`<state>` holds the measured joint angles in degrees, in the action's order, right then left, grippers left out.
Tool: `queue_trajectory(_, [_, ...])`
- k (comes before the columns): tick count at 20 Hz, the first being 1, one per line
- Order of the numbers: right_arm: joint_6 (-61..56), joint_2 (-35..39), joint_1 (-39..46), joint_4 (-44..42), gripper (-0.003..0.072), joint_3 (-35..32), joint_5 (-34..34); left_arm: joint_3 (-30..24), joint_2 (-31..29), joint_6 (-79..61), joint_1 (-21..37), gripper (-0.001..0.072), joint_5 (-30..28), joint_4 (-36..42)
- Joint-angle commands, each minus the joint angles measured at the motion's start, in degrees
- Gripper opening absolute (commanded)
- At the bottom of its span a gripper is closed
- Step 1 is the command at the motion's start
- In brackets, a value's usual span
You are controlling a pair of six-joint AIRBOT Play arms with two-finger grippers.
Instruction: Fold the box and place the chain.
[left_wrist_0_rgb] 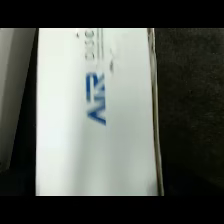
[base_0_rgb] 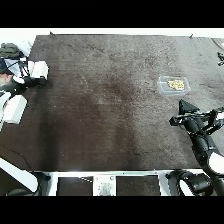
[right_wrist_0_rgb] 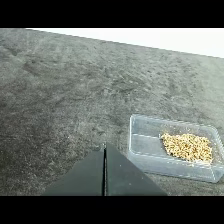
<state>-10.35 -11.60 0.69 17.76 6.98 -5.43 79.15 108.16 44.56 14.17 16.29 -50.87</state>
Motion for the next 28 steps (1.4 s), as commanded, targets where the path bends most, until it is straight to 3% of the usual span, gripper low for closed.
queue_trajectory(1, [0.00, 0.02, -0.02, -0.02, -0.0013, -0.02, 0.02, 0.17, 0.26, -0.02, 0.04, 0.0718, -0.85, 0.33])
queue_trajectory(7, [0.00, 0.02, -0.02, -0.02, -0.0013, -0.02, 0.04, 2.34, -1.75, -0.02, 0.04, 0.0718, 2.25, 0.33])
queue_trajectory(12, [0.00, 0.02, -0.02, -0.02, -0.0013, -0.02, 0.02, 5.27, -10.67, -0.02, 0.04, 0.0718, 2.43, 0.28])
queue_trajectory(14, [0.00, 0.02, -0.02, -0.02, -0.0013, -0.02, 0.02, 5.73, -15.80, 0.02, 0.04, 0.0717, 5.44, 0.33])
queue_trajectory(15, [0.00, 0.02, -0.02, -0.02, -0.0013, -0.02, 0.04, 5.70, -18.45, 0.52, 0.04, 0.0628, 7.41, 0.33])
queue_trajectory(16, [0.00, 0.02, -0.02, -0.02, -0.0013, -0.02, 0.02, 5.70, -21.42, 1.36, 0.04, 0.0216, 10.80, 0.31])
queue_trajectory(17, [0.00, 0.02, -0.02, -0.02, -0.0013, -0.02, 0.04, 5.70, -24.06, 0.70, 0.04, 0.0018, 13.33, 0.39])
queue_trajectory(19, [0.00, 0.02, -0.02, -0.02, -0.0013, -0.02, 0.00, 5.14, -29.62, 0.20, 0.02, 0.0007, 15.89, 2.67])
queue_trajectory(21, [0.00, 0.02, -0.02, -0.02, -0.0013, -0.02, 0.00, 1.09, -37.18, -7.08, 0.02, 0.0005, 14.53, 8.17])
queue_trajectory(23, [0.00, 0.02, -0.02, -0.02, -0.0013, -0.02, 0.00, -6.84, -46.42, -16.90, 0.02, 0.0005, 11.93, 17.31])
queue_trajectory(26, [0.00, 0.02, -0.02, -0.02, -0.0013, -0.02, 0.04, -22.91, -61.79, -31.10, 0.02, 0.0005, 6.73, 30.97])
queue_trajectory(28, [0.00, 0.02, -0.02, -0.02, -0.0013, -0.02, 0.02, -33.33, -71.80, -37.90, 0.02, 0.0004, 3.78, 33.00])
